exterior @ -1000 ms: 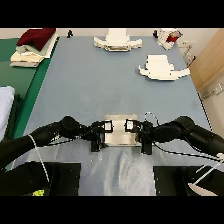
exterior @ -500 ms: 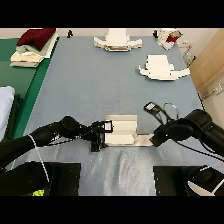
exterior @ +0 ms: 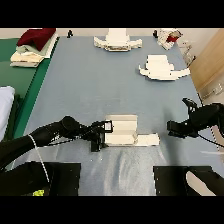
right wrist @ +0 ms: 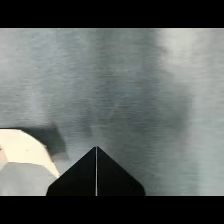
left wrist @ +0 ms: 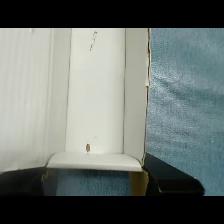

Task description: Fold the box.

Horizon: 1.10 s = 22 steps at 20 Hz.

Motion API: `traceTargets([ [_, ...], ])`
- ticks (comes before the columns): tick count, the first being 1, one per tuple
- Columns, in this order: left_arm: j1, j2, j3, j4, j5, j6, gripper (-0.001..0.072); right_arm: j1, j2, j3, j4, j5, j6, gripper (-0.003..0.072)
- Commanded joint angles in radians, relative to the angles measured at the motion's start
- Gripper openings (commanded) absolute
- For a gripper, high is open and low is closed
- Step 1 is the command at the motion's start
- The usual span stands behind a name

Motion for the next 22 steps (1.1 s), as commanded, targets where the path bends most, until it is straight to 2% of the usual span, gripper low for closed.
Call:
traceTargets([
  [1, 0.0, 0.0, 0.0, 0.0, 0.0, 0.0, 0.0463, -0.04, -0.083, -0.032, 0.231, 0.007, -0.09, 0.0004],
  [5, 0.0, 0.0, 0.0, 0.0, 0.0, 0.0, 0.0463, 0.075, -0.099, -0.084, 0.244, 0.053, -0.089, 0.0004],
  [10, 0.0, 0.0, 0.0, 0.0, 0.0, 0.0, 0.0463, 0.183, -0.082, -0.089, 0.289, 0.057, -0.09, 0.0003],
  [19, 0.0, 0.0, 0.0, 0.0, 0.0, 0.0, 0.0463, 0.243, 0.053, -0.087, 0.403, 0.063, -0.089, 0.0005],
  [20, 0.0, 0.0, 0.0, 0.0, 0.0, 0.0, 0.0463, 0.257, 0.055, -0.087, 0.414, 0.063, -0.089, 0.0022],
  [21, 0.0, 0.0, 0.0, 0.0, 0.0, 0.0, 0.0463, 0.275, 0.054, -0.087, 0.422, 0.066, -0.089, 0.0133],
  [22, 0.0, 0.0, 0.0, 0.0, 0.0, 0.0, 0.0463, 0.293, 0.054, -0.087, 0.428, 0.072, -0.089, 0.0198],
])
